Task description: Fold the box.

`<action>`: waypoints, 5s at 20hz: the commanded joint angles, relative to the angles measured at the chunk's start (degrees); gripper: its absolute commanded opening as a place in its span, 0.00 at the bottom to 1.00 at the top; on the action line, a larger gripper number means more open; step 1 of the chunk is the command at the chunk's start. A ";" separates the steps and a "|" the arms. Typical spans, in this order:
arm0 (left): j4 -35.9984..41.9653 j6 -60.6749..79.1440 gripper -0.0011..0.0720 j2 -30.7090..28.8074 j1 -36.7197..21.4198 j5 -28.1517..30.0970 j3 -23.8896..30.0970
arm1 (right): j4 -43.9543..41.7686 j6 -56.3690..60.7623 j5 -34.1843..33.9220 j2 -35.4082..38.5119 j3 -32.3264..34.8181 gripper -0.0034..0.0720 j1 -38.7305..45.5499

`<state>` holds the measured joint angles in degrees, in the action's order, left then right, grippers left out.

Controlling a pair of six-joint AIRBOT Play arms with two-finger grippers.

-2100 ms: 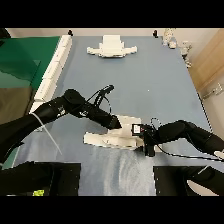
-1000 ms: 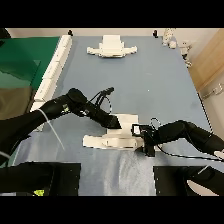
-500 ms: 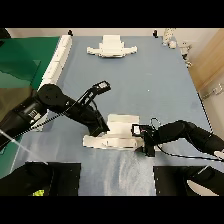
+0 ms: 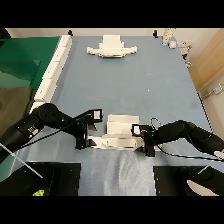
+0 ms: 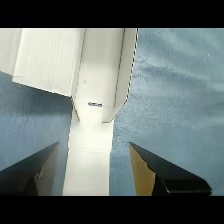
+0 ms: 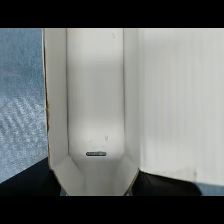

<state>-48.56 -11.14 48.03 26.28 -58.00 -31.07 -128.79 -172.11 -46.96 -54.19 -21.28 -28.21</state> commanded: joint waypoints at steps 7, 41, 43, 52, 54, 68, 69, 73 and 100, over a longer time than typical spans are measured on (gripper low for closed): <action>6.58 16.50 0.90 6.16 3.02 12.66 4.63 | 0.02 0.02 -0.02 0.00 -0.07 0.75 -0.02; -16.74 -41.20 0.04 -1.38 9.31 5.77 -0.44 | 0.00 0.02 -0.02 0.00 -0.07 0.75 -0.02; -22.62 -57.40 0.04 -6.08 6.43 1.73 -1.01 | 0.00 0.02 -0.02 0.00 -0.07 0.75 -0.02; -2.62 -54.25 0.04 -1.68 -22.43 -6.27 4.07 | 0.00 0.02 -0.02 0.00 -0.07 0.75 -0.02; -0.72 -53.75 0.04 1.79 -23.04 -6.25 5.92 | 0.02 0.02 -0.04 0.00 -0.09 0.75 -0.02; 15.15 -48.68 0.04 7.61 -5.46 3.50 7.54 | 0.02 0.02 -0.04 0.00 -0.07 0.75 -0.02; 15.19 -48.59 0.04 7.61 -4.85 3.65 6.88 | 0.02 0.02 -0.04 0.00 -0.07 0.75 -0.02; 15.10 -48.26 0.04 7.61 -4.57 2.29 3.85 | 0.02 0.02 -0.04 0.00 -0.07 0.75 -0.02; -17.81 -97.77 0.44 7.80 19.34 11.63 -7.17 | 0.02 0.02 -0.04 0.00 -0.07 0.75 -0.02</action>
<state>-51.53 -88.60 55.75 39.38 -48.53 -34.92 -128.75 -172.11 -47.00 -54.19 -21.30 -28.21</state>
